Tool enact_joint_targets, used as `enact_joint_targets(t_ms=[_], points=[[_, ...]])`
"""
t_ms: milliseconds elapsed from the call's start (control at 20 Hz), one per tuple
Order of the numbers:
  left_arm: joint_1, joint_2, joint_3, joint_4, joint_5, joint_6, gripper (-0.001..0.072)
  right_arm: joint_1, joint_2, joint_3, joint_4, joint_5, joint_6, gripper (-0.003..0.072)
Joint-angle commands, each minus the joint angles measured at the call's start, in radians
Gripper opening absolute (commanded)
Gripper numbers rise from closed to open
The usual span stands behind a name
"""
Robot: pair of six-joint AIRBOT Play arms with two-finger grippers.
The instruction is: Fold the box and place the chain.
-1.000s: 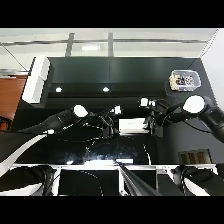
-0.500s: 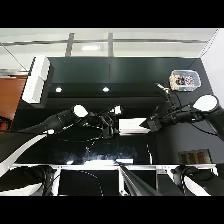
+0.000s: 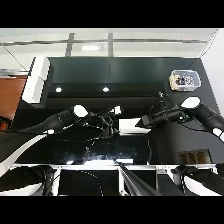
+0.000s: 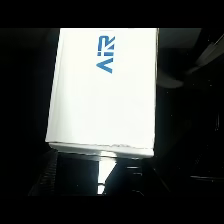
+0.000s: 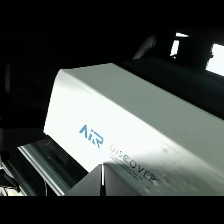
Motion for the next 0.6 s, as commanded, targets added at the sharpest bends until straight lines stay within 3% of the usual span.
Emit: enact_joint_targets(t_ms=[0, 400, 550], points=[[0.000, 0.000, 0.000, 0.000, 0.001, 0.000, 0.0342, -0.001, -0.038, -0.001, -0.048, -0.029, 0.008, 0.0013], [0.000, 0.000, 0.000, 0.000, 0.001, 0.000, 0.0343, -0.001, -0.037, -0.001, -0.089, -0.030, 0.021, 0.0013], [0.000, 0.000, 0.000, 0.000, 0.001, 0.000, 0.0351, -0.003, -0.023, 0.041, -0.069, 0.061, -0.005, 0.0013]])
